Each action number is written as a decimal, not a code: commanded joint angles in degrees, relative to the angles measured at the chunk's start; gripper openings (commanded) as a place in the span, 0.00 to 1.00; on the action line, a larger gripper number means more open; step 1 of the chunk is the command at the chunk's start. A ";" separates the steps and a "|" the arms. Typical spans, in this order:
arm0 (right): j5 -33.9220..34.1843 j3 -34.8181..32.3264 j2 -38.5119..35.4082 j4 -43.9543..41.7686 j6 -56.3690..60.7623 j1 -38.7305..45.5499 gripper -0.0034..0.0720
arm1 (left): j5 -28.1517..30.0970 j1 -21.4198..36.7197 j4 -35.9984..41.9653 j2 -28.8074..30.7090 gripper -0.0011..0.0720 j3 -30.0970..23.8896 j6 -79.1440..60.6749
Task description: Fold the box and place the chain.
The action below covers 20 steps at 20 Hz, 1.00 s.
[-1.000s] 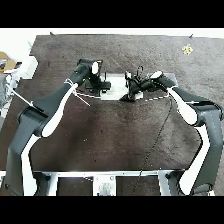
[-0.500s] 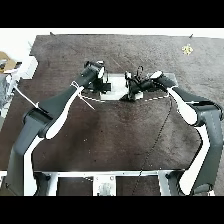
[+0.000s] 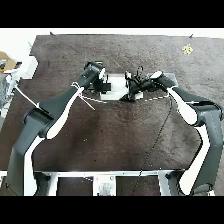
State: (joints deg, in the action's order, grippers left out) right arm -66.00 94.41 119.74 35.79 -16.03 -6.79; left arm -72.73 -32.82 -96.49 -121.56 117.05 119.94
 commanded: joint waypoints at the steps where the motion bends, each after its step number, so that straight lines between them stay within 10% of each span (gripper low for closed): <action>1: -0.02 -0.02 0.02 0.00 0.00 -0.04 0.72 | 0.15 -0.24 0.09 -0.61 0.38 0.04 1.11; 5: -0.02 -0.02 0.02 0.00 -0.02 -0.04 0.72 | -0.92 -0.24 -0.15 -0.83 0.28 0.09 1.16; 7: -0.02 -0.02 0.02 0.00 0.00 -0.07 0.72 | -0.79 -0.24 -0.15 -0.83 0.05 0.09 1.09; 12: -0.02 -0.02 0.02 0.00 0.00 -0.04 0.72 | -1.11 -0.24 0.28 -0.81 0.03 0.20 0.57; 13: -0.02 -0.02 0.02 0.00 -0.02 -0.04 0.72 | -0.48 -0.22 0.63 -0.79 0.13 0.20 -0.63; 14: -0.02 -0.02 0.02 0.00 0.00 -0.07 0.72 | 0.72 -0.22 2.58 -0.66 0.57 0.20 -2.62; 20: -0.02 -0.02 0.02 0.00 0.00 -0.04 0.72 | 0.13 0.50 5.40 2.60 0.58 0.48 -7.65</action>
State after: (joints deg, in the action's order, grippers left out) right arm -66.02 94.41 119.74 35.81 -16.10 -6.81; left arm -72.49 -32.82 -92.49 -120.51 117.34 114.96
